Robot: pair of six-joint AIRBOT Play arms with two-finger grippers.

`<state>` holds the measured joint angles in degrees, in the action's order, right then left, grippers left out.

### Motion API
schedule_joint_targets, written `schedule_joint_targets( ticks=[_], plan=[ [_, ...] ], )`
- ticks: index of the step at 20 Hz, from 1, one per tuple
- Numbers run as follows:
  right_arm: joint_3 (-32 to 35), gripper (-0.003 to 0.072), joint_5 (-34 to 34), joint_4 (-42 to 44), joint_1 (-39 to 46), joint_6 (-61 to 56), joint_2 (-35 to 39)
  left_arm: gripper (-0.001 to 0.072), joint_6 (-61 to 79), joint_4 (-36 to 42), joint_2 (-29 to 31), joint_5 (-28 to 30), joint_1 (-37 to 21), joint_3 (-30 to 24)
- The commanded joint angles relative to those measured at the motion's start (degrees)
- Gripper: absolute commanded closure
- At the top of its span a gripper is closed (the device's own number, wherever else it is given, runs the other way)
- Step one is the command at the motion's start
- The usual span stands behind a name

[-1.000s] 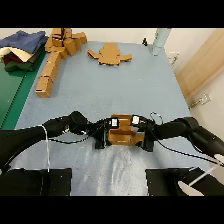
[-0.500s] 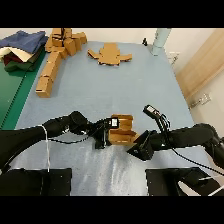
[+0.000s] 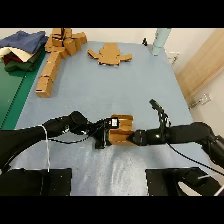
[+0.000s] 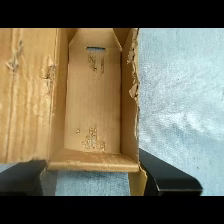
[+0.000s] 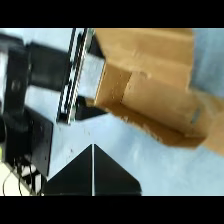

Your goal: Fold the box.

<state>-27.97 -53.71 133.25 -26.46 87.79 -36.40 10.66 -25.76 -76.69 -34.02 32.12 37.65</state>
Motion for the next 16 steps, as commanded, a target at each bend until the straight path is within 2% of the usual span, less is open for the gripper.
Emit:
schedule_joint_targets(
  ticks=[1, 5, 9, 12, 16],
  plan=[
    [-2.71, 0.0683, 9.60, -0.70, 1.09, 0.44, -6.64, 0.0188, 0.00, -0.02, 0.02, 0.00, -0.04, 0.02],
    [-11.56, 0.0683, 8.81, -3.34, 3.58, 7.15, -20.59, 0.0188, 0.00, -0.02, 0.00, 0.00, -0.04, 0.02],
    [-14.93, 0.0684, 8.33, -3.54, 3.65, 13.14, -32.04, 0.0188, 0.00, -0.02, 0.02, 0.00, -0.04, 0.02],
    [-14.95, 0.0684, 7.69, -3.56, 3.63, 16.04, -36.76, 0.0188, 0.00, -0.02, 0.02, 0.00, -0.04, 0.02],
    [-14.95, 0.0684, 7.67, -3.56, 3.63, 17.97, -38.53, 0.0189, 0.00, -0.02, 0.02, 0.00, -0.04, 0.02]
  ],
)
